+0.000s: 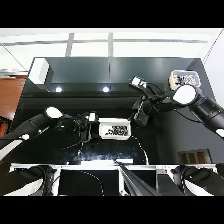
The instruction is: Fold the box and place the chain.
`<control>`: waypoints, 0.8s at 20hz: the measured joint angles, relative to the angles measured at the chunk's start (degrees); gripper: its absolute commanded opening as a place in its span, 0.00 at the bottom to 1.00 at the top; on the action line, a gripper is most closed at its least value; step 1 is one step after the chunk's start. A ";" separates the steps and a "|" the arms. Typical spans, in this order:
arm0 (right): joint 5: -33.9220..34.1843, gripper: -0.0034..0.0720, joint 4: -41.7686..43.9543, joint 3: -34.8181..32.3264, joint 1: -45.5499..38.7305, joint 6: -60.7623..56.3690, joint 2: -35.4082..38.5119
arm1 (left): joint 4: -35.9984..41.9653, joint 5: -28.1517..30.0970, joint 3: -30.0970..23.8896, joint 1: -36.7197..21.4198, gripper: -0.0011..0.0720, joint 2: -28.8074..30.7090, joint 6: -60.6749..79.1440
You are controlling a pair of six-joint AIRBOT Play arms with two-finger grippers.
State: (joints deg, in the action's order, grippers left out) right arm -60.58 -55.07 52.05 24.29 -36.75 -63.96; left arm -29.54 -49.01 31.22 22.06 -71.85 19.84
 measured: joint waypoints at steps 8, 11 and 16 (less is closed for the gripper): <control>-0.35 0.97 -0.02 -2.84 5.55 5.42 -0.70 | -0.15 0.50 0.00 0.55 0.55 0.00 -0.33; 1.55 0.97 0.00 -3.85 7.23 6.51 -0.81 | -0.87 0.92 0.00 1.22 0.55 0.00 -0.57; 2.51 0.97 -0.20 -4.33 8.92 8.50 -0.94 | -1.46 1.27 0.02 1.57 0.55 0.00 -0.81</control>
